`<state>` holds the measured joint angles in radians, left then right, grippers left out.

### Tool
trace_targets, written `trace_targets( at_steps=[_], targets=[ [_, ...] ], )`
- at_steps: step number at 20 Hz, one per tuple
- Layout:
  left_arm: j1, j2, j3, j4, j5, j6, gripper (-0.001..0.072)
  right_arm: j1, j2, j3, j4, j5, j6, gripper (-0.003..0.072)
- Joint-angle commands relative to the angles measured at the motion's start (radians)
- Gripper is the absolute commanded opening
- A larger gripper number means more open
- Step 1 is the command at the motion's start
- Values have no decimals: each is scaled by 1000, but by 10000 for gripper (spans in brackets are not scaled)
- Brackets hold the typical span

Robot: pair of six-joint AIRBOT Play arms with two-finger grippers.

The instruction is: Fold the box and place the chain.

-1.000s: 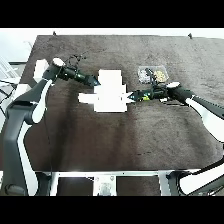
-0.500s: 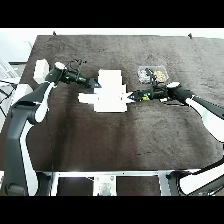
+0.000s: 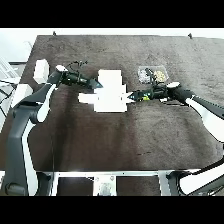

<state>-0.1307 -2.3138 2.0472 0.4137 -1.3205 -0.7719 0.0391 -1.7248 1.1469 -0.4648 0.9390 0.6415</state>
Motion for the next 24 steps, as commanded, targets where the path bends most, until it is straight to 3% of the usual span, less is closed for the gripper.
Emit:
trace_targets(
  at_steps=[1,3,4,7,8,11,12,14,19,21,22,24],
  targets=[
    [0,-2,1,-24,4,14,412,1,1,0,0,0,0,11],
    [0,-4,1,-24,-6,13,395,1,1,0,1,0,0,10],
    [0,-9,1,-25,-17,14,346,1,1,0,0,0,0,11],
    [0,-17,1,-23,-35,18,343,1,1,0,0,0,0,11],
    [0,-16,1,-27,-33,23,240,1,1,0,0,0,0,11],
    [0,-16,1,-37,-24,40,118,1,1,0,0,0,0,11],
    [0,-16,1,-37,-23,46,118,1,1,0,0,0,0,11],
    [0,-16,1,-48,-27,77,23,1,1,0,0,0,-5,11],
    [1,-16,1,-136,-105,360,20,-85,2,0,16,88,-34,13],
    [1,-16,0,-133,-147,467,17,-166,8,4,37,164,-33,197],
    [1,-15,-4,-134,-163,519,16,-214,13,5,74,189,-34,244],
    [1,-15,-5,-134,-175,580,16,-307,15,5,186,220,-39,270]
  ],
)
